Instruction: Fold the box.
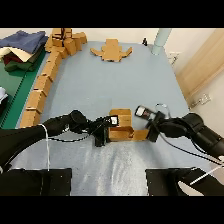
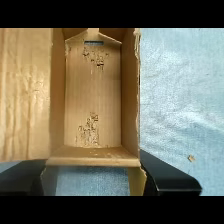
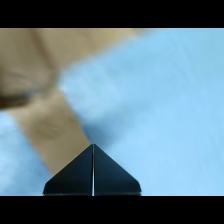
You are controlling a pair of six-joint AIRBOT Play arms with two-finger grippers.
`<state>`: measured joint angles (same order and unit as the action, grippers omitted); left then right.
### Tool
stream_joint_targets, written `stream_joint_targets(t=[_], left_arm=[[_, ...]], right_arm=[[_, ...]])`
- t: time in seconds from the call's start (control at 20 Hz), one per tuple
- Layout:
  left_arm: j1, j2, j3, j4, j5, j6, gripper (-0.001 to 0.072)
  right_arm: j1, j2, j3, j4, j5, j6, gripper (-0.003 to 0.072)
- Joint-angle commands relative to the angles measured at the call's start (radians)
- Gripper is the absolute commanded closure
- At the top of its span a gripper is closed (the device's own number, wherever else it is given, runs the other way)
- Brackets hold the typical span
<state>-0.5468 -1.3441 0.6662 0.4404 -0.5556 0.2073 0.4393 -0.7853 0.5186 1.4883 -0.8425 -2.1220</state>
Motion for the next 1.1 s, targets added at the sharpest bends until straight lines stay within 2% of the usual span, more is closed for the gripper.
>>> stream_joint_targets(t=[0.0, 0.05, 0.15, 0.25, 0.35, 0.5, 0.8, 1.05], left_arm=[[0.0, 0.0, 0.001, 0.001, -0.001, 0.002, 0.025], [0.0, 0.0, 0.001, 0.001, -0.001, 0.002, 0.0251], [0.0, 0.0, 0.001, 0.001, -0.001, 0.002, 0.025], [0.0, 0.0, 0.001, 0.001, -0.001, 0.002, 0.0251], [0.0, 0.0, 0.0, 0.001, -0.002, 0.002, 0.025], [0.0, 0.0, 0.001, 0.001, -0.002, 0.002, 0.0251], [0.0, 0.0, 0.001, 0.001, -0.002, 0.002, 0.025], [0.0, 0.0, 0.001, 0.001, -0.002, 0.002, 0.025]], right_arm=[[-0.072, 0.049, 0.006, -0.43, -0.121, 0.742, 0.068], [-0.118, 0.034, 0.003, -0.369, -0.143, 0.802, 0.068], [-0.189, -0.018, -0.001, -0.127, -0.122, 0.788, 0.0681], [-0.201, -0.087, -0.001, 0.135, -0.072, 0.664, 0.0681], [-0.201, -0.153, -0.001, 0.294, -0.049, 0.557, 0.0682], [-0.201, -0.176, 0.0, 0.329, -0.053, 0.551, 0.0682], [-0.201, -0.022, 0.0, 0.289, -0.124, 0.584, 0.0682], [-0.201, -0.01, -0.001, 0.254, -0.17, 0.614, 0.0682]])
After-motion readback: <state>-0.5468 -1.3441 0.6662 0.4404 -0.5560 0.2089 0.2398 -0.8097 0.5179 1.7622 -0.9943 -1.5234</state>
